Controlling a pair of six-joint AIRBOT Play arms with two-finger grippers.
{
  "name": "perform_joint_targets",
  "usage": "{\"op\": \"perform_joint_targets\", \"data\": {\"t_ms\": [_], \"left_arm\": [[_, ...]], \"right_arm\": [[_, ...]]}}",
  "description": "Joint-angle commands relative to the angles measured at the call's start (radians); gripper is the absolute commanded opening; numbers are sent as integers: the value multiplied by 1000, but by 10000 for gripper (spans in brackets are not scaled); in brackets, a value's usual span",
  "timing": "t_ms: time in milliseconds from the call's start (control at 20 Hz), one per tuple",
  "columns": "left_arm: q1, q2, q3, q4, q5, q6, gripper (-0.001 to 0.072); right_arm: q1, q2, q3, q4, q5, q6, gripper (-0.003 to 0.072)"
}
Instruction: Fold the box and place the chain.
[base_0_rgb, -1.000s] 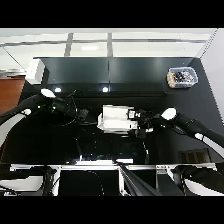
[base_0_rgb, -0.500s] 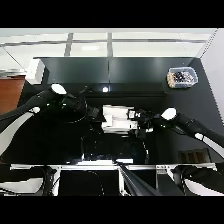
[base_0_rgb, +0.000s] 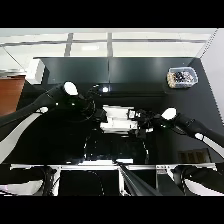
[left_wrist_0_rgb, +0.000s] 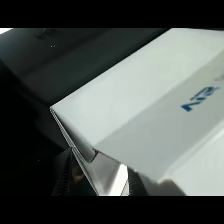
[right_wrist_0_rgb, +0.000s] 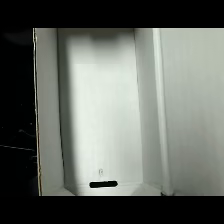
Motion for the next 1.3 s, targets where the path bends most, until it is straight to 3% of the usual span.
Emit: {"op": "perform_joint_targets", "data": {"t_ms": [0,300,600,700,750,1050,1150,1250], "left_arm": [[-61,0,8,155,46,-159,389],[-185,-1,70,438,52,-440,389],[-289,-11,112,573,48,-706,388],[-295,-36,112,561,45,-743,382],[-295,-47,112,552,40,-745,346],[-295,-52,113,542,40,-745,346],[-295,-52,113,542,40,-743,262],[-295,-52,113,542,40,-742,262]], "right_arm": [[1,0,-1,0,0,0,170],[0,0,-1,0,0,0,169],[1,0,-1,0,0,0,169],[1,0,-1,0,0,0,169],[1,0,-1,0,0,0,169],[0,0,-1,0,0,0,169],[0,0,-1,0,0,0,169],[0,0,-1,0,0,0,169]]}}
